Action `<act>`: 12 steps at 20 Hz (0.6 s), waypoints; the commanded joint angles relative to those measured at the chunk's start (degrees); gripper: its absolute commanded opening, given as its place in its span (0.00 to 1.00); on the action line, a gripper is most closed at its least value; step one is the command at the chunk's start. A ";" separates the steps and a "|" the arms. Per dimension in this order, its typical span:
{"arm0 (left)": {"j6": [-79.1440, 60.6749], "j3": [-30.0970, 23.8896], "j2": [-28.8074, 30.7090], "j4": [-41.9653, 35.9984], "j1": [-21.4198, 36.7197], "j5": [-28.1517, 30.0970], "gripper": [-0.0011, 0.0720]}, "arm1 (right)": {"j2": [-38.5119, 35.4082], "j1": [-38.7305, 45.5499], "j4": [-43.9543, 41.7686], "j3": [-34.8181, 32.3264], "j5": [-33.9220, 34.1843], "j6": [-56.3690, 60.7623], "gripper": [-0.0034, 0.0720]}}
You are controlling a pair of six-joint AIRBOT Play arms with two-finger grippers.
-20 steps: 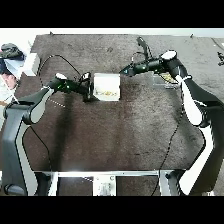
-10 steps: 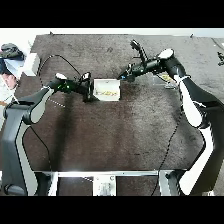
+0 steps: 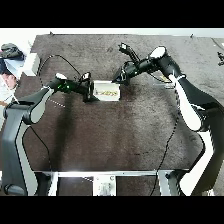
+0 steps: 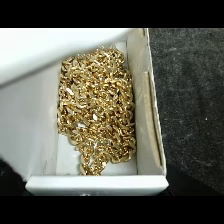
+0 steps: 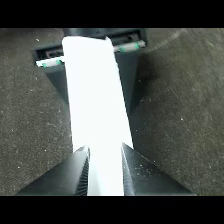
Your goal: Fold the box and place the chain.
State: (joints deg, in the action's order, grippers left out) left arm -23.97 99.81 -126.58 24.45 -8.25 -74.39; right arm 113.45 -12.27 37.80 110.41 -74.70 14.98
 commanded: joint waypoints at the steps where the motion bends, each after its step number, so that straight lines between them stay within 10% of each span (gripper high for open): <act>1: -0.02 0.02 -0.02 0.00 -0.04 0.00 0.65 | -0.39 -1.31 0.57 0.00 -0.37 -0.20 0.32; 5: -0.02 0.02 -0.02 0.00 -0.04 -0.09 0.65 | -0.20 -3.17 1.38 -1.79 8.13 -3.37 0.36; 12: -0.02 0.02 -0.02 0.00 -0.04 -0.13 0.65 | -0.26 -3.26 0.13 -1.79 3.91 -3.50 0.33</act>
